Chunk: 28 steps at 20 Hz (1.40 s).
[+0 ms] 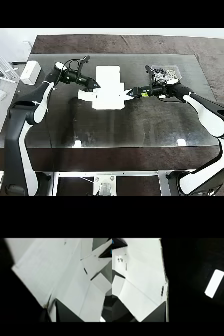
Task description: Fold the box and place the chain.
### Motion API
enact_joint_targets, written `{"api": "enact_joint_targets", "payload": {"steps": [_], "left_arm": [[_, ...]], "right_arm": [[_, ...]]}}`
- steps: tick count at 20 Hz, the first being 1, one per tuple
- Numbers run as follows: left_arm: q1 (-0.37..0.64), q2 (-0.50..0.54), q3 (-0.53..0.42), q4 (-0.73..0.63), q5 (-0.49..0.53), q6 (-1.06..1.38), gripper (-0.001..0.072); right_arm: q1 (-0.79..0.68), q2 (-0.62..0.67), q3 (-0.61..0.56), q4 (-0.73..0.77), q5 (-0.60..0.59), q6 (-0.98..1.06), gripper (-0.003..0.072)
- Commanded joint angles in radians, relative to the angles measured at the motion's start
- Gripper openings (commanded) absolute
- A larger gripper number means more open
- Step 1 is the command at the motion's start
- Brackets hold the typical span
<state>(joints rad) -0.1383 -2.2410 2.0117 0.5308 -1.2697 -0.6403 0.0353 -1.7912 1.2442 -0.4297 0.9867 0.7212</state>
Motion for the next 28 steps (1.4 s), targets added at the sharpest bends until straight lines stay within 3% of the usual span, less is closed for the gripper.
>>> {"api": "enact_joint_targets", "payload": {"steps": [1, 5, 9, 11, 12, 16, 21, 26, 28], "left_arm": [[-0.001, -0.001, 0.000, -0.026, -0.006, 0.036, 0.0048], [-0.001, -0.001, 0.000, -0.049, -0.014, 0.108, 0.0019], [0.002, -0.002, -0.006, -0.050, -0.103, 0.245, 0.0017], [0.008, -0.001, -0.027, -0.081, -0.121, 0.338, 0.0016], [0.011, -0.001, -0.034, -0.093, -0.130, 0.383, 0.0015], [0.021, 0.000, -0.041, -0.127, -0.137, 0.541, 0.0014], [0.023, 0.001, -0.058, -0.182, -0.190, 0.669, 0.0013], [0.022, 0.009, -0.161, -0.257, -0.174, 0.800, 0.0013], [0.022, 0.040, -0.221, -0.262, -0.110, 0.869, 0.0013]], "right_arm": [[0.001, -0.001, 0.001, 0.000, 0.000, 0.000, 0.0012], [0.000, -0.001, 0.001, 0.000, 0.000, 0.000, 0.0012], [-0.026, 0.000, 0.001, 0.008, 0.000, -0.027, 0.0017], [-0.071, 0.000, 0.003, 0.055, 0.001, -0.034, 0.0287], [-0.097, 0.000, 0.003, 0.085, 0.003, -0.040, 0.0305], [-0.189, 0.002, 0.003, 0.202, 0.036, -0.106, 0.0305], [-0.206, 0.001, 0.002, 0.206, 0.035, -0.150, 0.0304], [-0.206, 0.001, 0.002, 0.206, 0.035, -0.181, 0.0304], [-0.206, 0.000, 0.002, 0.206, 0.034, -0.186, 0.0304]]}}
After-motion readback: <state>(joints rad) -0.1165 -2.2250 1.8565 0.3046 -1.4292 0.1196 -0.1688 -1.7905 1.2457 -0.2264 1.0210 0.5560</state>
